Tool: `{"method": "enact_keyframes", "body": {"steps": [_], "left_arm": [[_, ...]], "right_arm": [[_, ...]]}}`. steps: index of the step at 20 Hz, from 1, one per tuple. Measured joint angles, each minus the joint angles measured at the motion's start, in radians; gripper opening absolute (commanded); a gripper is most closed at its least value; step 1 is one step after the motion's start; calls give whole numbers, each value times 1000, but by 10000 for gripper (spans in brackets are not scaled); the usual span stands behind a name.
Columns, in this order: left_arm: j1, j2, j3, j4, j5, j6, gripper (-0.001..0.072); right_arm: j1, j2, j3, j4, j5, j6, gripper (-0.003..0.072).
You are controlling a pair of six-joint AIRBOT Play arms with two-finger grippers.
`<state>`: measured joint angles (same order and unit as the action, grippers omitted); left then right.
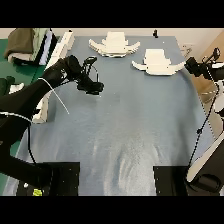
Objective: Fold the box.
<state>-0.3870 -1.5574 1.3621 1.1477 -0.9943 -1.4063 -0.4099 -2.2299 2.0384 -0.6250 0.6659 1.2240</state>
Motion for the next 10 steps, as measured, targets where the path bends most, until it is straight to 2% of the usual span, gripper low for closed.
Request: {"method": "enact_keyframes", "body": {"steps": [5,10], "left_arm": [[0,0,0,0,5,0,15],[0,0,0,-14,21,-4,15]], "right_arm": [[0,18,0,39,127,-47,-2],[5,129,-56,46,341,-10,-4]]}}
